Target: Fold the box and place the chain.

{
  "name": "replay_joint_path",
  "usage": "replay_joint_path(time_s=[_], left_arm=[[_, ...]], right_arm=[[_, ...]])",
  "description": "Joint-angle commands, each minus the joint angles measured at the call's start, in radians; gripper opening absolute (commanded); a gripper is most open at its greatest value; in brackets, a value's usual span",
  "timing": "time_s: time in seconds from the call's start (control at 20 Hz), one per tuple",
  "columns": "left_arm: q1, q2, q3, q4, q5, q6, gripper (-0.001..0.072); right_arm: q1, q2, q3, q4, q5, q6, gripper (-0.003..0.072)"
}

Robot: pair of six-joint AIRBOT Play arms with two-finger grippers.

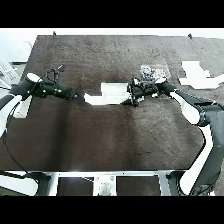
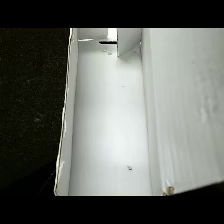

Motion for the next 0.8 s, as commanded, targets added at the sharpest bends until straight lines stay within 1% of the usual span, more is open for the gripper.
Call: replay_joint_path(time_s=[0.0,0.1,0.25,0.35,0.55,0.65,0.75], left_arm=[[-0.018,-0.013,-0.044,-0.004,0.091,-0.023,0.0021],[-0.034,-0.043,-0.044,-0.042,0.109,-0.023,0.0022],[-0.06,-0.088,-0.039,-0.133,0.137,-0.01,0.0022],[-0.089,-0.114,-0.027,-0.153,0.145,-0.011,0.0022],[-0.15,-0.187,0.027,-0.203,0.135,-0.011,0.0022],[-0.166,-0.2,0.045,-0.209,0.134,-0.01,0.0023],[-0.166,-0.198,0.069,-0.211,0.101,-0.01,0.0023]], right_arm=[[0.001,0.001,0.0,0.0,0.0,0.0,0.0435],[0.001,0.001,0.0,0.0,0.0,0.0,0.0435],[0.001,0.001,0.0,0.0,0.0,0.0,0.0435],[0.001,0.001,0.0,0.0,0.0,0.0,0.0435],[0.001,0.001,0.0,0.0,0.0,0.0,0.0435],[0.001,0.001,0.0,0.0,0.0,0.0,0.0435],[0.001,0.001,0.0,0.0,0.0,0.0,0.0435]])
